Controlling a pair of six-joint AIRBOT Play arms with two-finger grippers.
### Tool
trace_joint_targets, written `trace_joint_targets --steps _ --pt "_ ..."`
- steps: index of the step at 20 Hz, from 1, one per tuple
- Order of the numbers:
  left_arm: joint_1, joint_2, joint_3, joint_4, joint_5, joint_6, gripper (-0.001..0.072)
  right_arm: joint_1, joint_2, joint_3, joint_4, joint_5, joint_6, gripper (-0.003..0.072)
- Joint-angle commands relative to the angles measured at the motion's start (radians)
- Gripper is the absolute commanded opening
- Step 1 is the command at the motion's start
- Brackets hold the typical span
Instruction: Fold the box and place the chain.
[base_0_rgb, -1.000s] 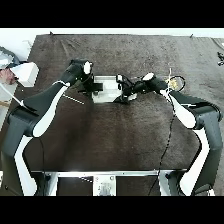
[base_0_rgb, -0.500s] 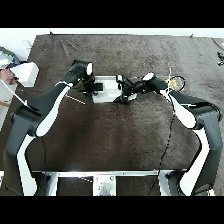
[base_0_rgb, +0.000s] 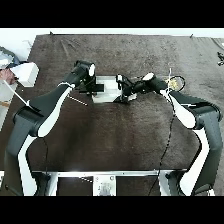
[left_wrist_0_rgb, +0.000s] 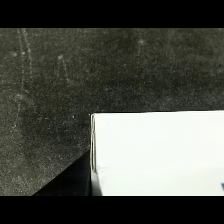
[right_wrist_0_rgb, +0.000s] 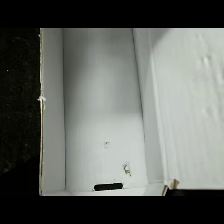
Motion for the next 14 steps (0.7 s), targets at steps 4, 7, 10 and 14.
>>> trace_joint_targets --steps 4,7,10,14 --pt "-0.002 -0.008 0.0 0.002 -0.01 -0.002 0.0013 0.0 0.0 0.0 -0.002 0.0 0.0 0.0542" --pt "-0.002 -0.007 0.0 -0.019 0.006 -0.002 0.0123 0.0 0.0 0.0 -0.002 0.0 0.0 0.0542" --pt "-0.002 0.007 0.003 -0.027 0.002 0.044 0.0294 0.0 0.0 0.0 -0.002 0.0 0.0 0.0542" --pt "-0.001 0.007 0.072 -0.018 -0.076 0.164 0.0567 0.0 0.0 0.0 -0.002 0.0 0.0 0.0542"
